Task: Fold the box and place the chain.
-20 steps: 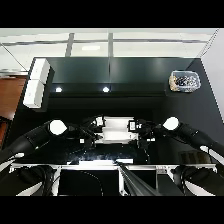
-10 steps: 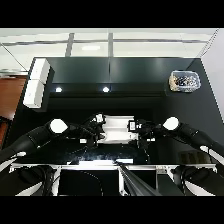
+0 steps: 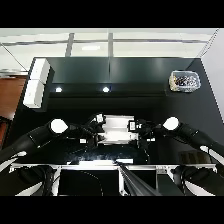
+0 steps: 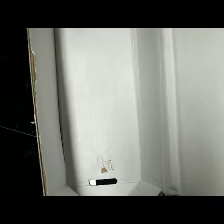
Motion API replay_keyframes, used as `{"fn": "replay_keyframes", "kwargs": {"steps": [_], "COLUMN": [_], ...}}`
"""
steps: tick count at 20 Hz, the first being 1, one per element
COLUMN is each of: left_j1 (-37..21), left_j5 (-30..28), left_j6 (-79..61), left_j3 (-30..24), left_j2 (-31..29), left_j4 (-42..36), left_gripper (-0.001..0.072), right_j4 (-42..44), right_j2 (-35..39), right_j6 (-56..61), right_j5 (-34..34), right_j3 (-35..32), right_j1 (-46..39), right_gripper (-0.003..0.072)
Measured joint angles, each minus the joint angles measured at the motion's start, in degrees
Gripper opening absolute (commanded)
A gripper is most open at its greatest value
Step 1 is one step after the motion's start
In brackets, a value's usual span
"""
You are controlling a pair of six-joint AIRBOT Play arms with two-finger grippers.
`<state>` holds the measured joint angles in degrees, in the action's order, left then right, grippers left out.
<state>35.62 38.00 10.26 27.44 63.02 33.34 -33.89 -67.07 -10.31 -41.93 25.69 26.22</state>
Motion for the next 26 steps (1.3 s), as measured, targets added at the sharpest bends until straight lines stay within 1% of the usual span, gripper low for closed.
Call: {"fn": "replay_keyframes", "kwargs": {"steps": [2,3,5,8,10,12,14,16,18,19,21,23,26], "left_j1": [0.3,0.4,-0.3,-4.9,-10.9,-18.4,-26.5,-33.5,-39.6,-41.7,-44.0,-43.8,-41.2], "left_j5": [-0.5,0.2,1.8,6.4,10.3,15.3,19.6,21.2,21.5,21.9,22.2,22.5,21.5], "left_j6": [0.0,0.0,1.8,9.8,18.6,30.1,42.6,56.7,65.0,66.4,65.7,63.4,61.4], "left_j3": [0.0,0.2,0.9,2.4,3.0,3.3,2.7,0.7,-2.3,-3.8,-6.5,-8.2,-9.3], "left_j2": [0.0,-0.2,-1.1,-4.5,-7.7,-10.0,-11.1,-11.4,-10.4,-9.4,-6.8,-3.8,-0.1], "left_j4": [0.3,0.7,3.5,10.5,16.2,21.1,24.1,25.4,23.3,20.8,13.5,7.6,2.9], "left_gripper": [0.004,0.0028,0.0028,0.0028,0.0029,0.0028,0.0028,0.0029,0.0029,0.0028,0.0027,0.0027,0.0027], "right_j4": [0.0,0.0,0.0,0.0,0.0,0.0,0.0,0.0,0.0,0.0,0.0,0.0,0.0], "right_j2": [0.0,0.0,0.0,0.0,0.0,0.0,0.0,0.0,0.0,0.0,0.0,0.0,0.0], "right_j6": [0.0,0.0,0.0,0.0,0.0,0.0,0.0,0.0,0.0,0.0,0.0,0.0,0.0], "right_j5": [0.0,0.0,0.0,0.0,0.0,0.0,0.0,0.0,0.0,0.0,0.0,0.0,0.0], "right_j3": [0.0,0.0,0.0,0.0,0.0,0.0,0.0,0.0,0.0,0.0,0.0,0.0,0.0], "right_j1": [0.0,0.0,0.0,0.0,0.0,0.0,0.0,0.0,0.0,0.0,0.0,0.0,0.0], "right_gripper": [0.0247,0.0246,0.0247,0.0246,0.0246,0.0246,0.0246,0.0246,0.0246,0.0246,0.0246,0.0246,0.0246]}}
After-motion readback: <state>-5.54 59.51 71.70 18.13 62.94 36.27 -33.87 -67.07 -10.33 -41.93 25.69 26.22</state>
